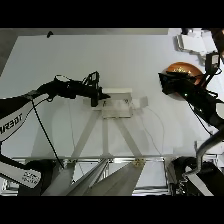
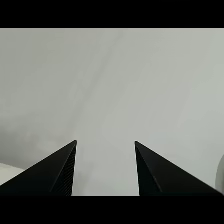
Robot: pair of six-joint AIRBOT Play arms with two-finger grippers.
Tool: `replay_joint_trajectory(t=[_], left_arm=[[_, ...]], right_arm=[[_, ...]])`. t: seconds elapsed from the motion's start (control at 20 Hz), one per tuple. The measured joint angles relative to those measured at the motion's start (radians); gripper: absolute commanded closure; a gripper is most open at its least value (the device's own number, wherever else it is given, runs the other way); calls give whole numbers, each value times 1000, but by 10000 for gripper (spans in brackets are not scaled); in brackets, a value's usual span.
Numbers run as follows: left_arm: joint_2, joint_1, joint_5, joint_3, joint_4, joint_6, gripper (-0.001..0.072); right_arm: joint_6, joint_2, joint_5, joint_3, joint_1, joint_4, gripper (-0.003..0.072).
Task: Fold the box and place the chain.
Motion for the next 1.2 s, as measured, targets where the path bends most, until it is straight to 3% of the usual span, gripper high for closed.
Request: replay_joint_trajectory(t=[0.25, 0.5, 0.75, 0.9, 1.0, 1.2], left_arm=[[-1, -2, 4, 0, 8, -3, 702], [-1, -2, -1, 0, 11, -4, 701], [-1, -2, -2, 0, 12, -4, 701], [-1, -2, -2, 0, 11, -4, 701], [-1, -2, -3, 0, 11, -5, 701], [-1, -2, -4, 0, 11, -5, 701]], right_arm=[[0, 0, 46, 0, 0, -24, 270], [-3, -12, 246, 0, 5, -234, 250], [-106, -84, 331, 0, 69, -386, 248], [-191, -133, 346, 0, 130, -418, 178], [-284, -169, 350, 0, 153, -427, 71], [-512, -287, 354, 0, 162, -438, 57]])
